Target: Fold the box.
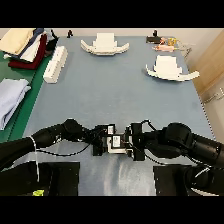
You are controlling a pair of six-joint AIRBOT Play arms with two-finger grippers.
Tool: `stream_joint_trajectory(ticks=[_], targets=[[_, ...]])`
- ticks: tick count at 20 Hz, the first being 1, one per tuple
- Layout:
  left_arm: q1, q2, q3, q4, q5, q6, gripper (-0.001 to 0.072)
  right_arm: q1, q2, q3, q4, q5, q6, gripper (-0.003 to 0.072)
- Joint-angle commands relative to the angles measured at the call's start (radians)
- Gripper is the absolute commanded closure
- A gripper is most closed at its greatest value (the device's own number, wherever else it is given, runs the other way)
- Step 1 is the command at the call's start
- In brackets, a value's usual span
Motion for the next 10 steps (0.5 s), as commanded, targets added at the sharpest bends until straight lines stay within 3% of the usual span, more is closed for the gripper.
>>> stream_joint_trajectory(ticks=[1, 10], targets=[[0.000, 0.000, 0.001, 0.000, 0.002, -0.001, 0.0192, 0.000, -0.032, -0.007, 0.014, 0.000, -0.022, 0.0021], [0.000, 0.000, 0.001, 0.000, 0.002, -0.001, 0.0192, 0.000, 0.043, -0.005, -0.085, 0.035, -0.021, 0.0031]])
